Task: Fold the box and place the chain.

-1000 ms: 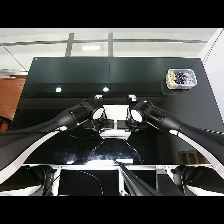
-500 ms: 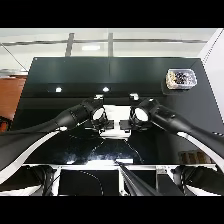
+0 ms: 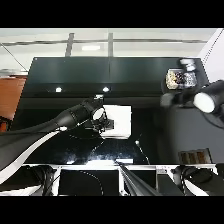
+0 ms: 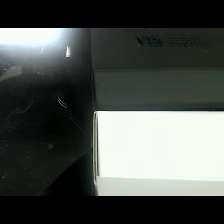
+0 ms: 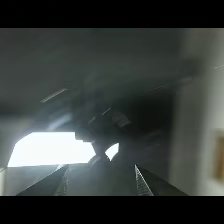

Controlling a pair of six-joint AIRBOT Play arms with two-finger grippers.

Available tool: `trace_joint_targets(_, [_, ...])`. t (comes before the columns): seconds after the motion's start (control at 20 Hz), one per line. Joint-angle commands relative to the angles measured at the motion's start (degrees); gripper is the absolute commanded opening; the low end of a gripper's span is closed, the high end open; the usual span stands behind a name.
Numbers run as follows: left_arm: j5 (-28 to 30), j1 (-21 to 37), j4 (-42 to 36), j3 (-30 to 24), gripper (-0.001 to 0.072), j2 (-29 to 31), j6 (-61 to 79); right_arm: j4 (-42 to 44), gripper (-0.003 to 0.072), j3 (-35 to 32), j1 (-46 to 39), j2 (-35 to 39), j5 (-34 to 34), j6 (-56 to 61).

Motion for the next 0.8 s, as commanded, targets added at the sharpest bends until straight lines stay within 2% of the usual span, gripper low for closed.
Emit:
trace_joint_targets(0.0, [-0.1, 0.0, -0.2, 0.0, 0.0028, 0.0, 0.0, -5.3, 0.0711, 0.0, -14.8, -2.1, -11.7, -2.8])
trace_joint_targets(0.1, [-0.2, 0.0, -0.3, 0.0, 0.0028, 0.0, 0.0, 6.2, 0.0715, 1.5, -21.5, -7.5, -21.6, -6.3])
trace_joint_targets(0.2, [-0.2, 0.0, -0.2, 0.0, 0.0028, 0.0, 0.0, 18.4, 0.0714, 7.0, -25.5, -15.0, -25.4, -11.9])
trace_joint_targets(0.3, [-0.2, 0.0, -0.2, 0.0, 0.0028, 0.0, 0.0, 23.5, 0.071, 16.4, -27.3, -24.4, -21.0, -10.4])
trace_joint_targets(0.4, [-0.2, 0.0, -0.2, 0.0, 0.0028, 0.0, 0.0, 27.6, 0.0706, 26.1, -29.5, -33.4, -13.8, -2.7])
trace_joint_targets(0.5, [-0.3, 0.0, -0.2, 0.0, 0.0028, 0.0, 0.0, 27.5, 0.0705, 33.5, -30.7, -40.1, -6.4, 4.9])
trace_joint_targets(0.6, [-0.3, 0.0, -0.2, 0.0, 0.0028, 0.0, 0.0, 26.0, 0.0705, 36.7, -31.1, -43.6, -4.8, 10.5])
trace_joint_targets(0.75, [-0.3, 0.0, -0.2, 0.0, 0.0028, 0.0, 0.0, 26.1, 0.0703, 36.9, -31.3, -45.9, -7.8, 15.3])
